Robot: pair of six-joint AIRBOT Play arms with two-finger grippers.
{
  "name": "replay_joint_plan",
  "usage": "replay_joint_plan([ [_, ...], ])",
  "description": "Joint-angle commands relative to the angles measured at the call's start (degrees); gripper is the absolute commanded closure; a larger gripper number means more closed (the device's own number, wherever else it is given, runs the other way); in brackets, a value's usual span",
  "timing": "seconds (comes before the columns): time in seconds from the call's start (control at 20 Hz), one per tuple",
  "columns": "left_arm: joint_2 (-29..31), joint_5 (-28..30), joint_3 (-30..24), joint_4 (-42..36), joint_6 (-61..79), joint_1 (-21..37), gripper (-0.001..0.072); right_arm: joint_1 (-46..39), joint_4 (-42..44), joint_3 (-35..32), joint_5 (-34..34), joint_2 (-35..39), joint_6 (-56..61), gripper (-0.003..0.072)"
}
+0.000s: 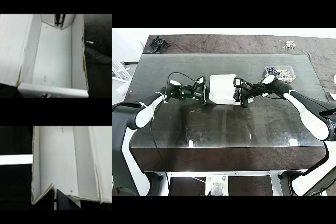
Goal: Fold the box and place the chain.
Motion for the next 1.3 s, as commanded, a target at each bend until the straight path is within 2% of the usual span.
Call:
replay_joint_plan([
  [0.0,0.0,0.0,0.0,0.1,0.2,0.0,0.0409,0.0,-7.1,0.0,0.7,1.5,5.8,0.0677],
  [0.2,0.0,0.0,0.0,0.1,0.2,0.0,0.0409,0.0,-14.6,0.0,2.3,4.7,12.2,0.0678],
  [0.4,0.0,0.0,0.0,0.1,0.2,0.0,0.0409,-1.7,-15.2,0.0,3.9,9.3,19.0,0.068],
  [0.65,0.0,0.0,0.0,0.1,0.2,0.0,0.0409,-8.4,-15.2,0.0,4.0,13.4,42.7,0.068],
  [0.85,0.0,0.0,0.0,0.1,0.2,0.0,0.0409,-14.8,-15.1,-0.3,4.0,13.1,54.6,0.068],
  [1.1,0.0,0.0,0.0,0.1,0.2,0.0,0.0409,-16.7,-14.8,-0.5,4.3,9.7,59.6,0.068],
  [1.25,0.0,0.0,0.0,0.1,0.2,0.0,0.0409,-16.6,-10.3,-0.5,4.9,5.7,59.6,0.068],
])
